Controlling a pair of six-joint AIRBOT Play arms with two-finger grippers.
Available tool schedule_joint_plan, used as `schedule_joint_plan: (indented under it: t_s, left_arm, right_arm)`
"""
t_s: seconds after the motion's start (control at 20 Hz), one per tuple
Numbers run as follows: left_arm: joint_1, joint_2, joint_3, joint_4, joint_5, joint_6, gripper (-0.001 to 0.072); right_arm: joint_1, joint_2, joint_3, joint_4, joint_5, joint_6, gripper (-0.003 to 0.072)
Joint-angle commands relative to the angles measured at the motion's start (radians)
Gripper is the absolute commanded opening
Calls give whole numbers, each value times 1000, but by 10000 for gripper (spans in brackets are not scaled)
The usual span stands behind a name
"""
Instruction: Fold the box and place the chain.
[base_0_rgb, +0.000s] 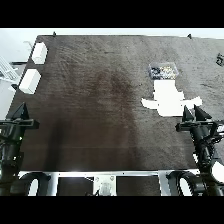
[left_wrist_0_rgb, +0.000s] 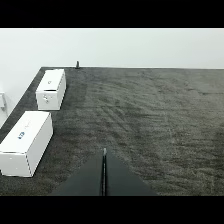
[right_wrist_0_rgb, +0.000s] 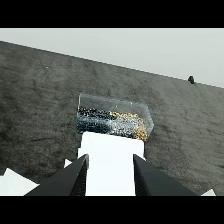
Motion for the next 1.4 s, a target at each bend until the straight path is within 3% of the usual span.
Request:
schedule_joint_plan:
  t_s: [0.0,0.15,0.3,0.35,0.5,0.6,0.7,0.85,0.95,1.0,1.15,1.25,1.35]
  left_arm:
    - [0,0,-1,0,0,0,22]
    - [0,0,-1,0,0,0,22]
    - [0,0,-1,0,0,0,22]
    - [0,0,-1,0,0,0,22]
    - [0,0,-1,0,1,0,22]
    - [0,0,-1,0,0,0,22]
    - [0,0,-1,0,0,0,22]
    - [0,0,-1,0,0,0,22]
    - [0,0,-1,0,0,0,22]
    - [0,0,-1,0,0,0,23]
    - [0,0,-1,0,0,0,23]
    - [0,0,-1,0,0,0,22]
    - [0,0,-1,0,1,0,22]
  right_arm:
    - [0,0,0,1,0,0,335]
    - [1,0,11,0,0,45,335]
    - [-1,-23,95,-3,-13,30,340]
    - [-6,-69,140,-2,-29,30,376]
    - [-88,-335,307,-2,7,31,379]
    - [-196,-551,430,-3,150,71,372]
    - [-351,-764,546,-26,428,184,374]
    - [-611,-1044,739,-264,896,566,376]
    - [-771,-1152,830,-314,1077,668,378]
    - [-853,-1168,855,-306,1146,692,376]
    - [-991,-1178,945,-381,1178,699,375]
    - [-1003,-1248,1080,-528,1218,753,378]
    - [-1001,-1376,1247,-586,1357,772,378]
